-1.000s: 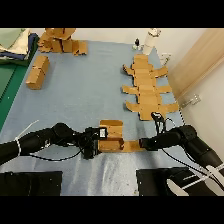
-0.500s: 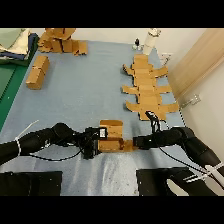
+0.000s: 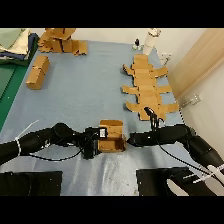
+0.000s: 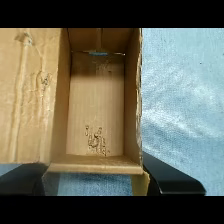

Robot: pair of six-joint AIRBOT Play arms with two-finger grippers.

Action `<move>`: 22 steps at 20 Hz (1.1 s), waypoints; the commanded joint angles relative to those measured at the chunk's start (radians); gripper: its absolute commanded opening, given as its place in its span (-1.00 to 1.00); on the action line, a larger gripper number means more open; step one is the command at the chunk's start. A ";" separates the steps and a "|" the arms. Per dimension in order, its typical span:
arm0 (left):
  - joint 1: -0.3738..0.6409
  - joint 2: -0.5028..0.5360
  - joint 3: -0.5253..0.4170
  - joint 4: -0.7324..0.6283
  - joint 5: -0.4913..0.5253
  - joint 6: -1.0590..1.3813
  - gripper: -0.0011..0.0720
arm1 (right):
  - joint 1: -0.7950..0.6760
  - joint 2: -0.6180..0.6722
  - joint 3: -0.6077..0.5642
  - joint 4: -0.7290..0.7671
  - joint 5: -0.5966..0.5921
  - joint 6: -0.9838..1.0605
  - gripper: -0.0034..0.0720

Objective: Fold the box.

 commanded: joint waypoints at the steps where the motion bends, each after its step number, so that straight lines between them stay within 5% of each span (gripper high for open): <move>1: 0.000 0.000 0.001 0.000 0.000 0.000 0.43 | 0.001 0.001 0.027 0.002 -0.023 -0.008 -0.82; 2: 0.000 0.000 0.001 0.000 0.000 0.000 0.43 | 0.001 0.001 0.029 -0.010 -0.023 -0.008 -0.46; 6: 0.000 0.000 0.001 0.000 0.000 0.000 0.43 | 0.001 0.001 0.029 -0.014 -0.024 -0.011 -0.19; 7: 0.000 0.000 0.001 0.000 0.000 0.000 0.43 | 0.001 0.001 0.030 -0.014 -0.026 -0.011 0.20; 8: 0.000 0.000 0.000 0.000 0.000 0.000 0.43 | 0.001 0.001 0.030 -0.014 -0.027 -0.011 0.31; 15: 0.000 0.000 0.000 0.000 0.000 0.000 0.43 | 0.131 -0.067 0.048 -0.064 0.039 0.090 0.26; 22: 0.000 0.000 0.001 0.000 0.000 0.000 0.43 | 0.452 -0.205 0.230 -0.549 -0.006 0.655 0.24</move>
